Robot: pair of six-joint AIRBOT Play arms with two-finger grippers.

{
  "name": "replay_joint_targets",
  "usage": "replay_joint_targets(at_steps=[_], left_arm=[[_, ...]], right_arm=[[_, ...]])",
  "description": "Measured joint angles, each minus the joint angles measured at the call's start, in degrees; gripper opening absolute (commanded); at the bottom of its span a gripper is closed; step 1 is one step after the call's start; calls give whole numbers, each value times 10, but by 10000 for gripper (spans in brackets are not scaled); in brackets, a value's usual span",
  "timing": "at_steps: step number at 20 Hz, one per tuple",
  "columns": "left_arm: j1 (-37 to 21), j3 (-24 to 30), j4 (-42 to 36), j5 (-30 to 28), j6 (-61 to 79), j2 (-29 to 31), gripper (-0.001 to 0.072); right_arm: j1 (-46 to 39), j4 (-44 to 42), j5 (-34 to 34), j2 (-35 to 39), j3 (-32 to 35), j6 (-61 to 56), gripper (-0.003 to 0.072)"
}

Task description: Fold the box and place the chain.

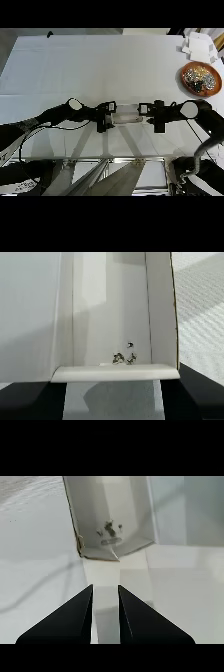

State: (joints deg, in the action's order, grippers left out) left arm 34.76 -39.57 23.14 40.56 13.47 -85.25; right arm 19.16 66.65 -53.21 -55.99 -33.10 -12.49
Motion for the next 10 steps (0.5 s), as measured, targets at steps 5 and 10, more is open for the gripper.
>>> replay_joint_targets(at_steps=[5,10], left_arm=[[0,0,0,0,0,0,272],[0,0,0,0,0,0,272]], right_arm=[[0,-44,34,-51,0,70,97],[0,-84,51,-67,0,128,97]])
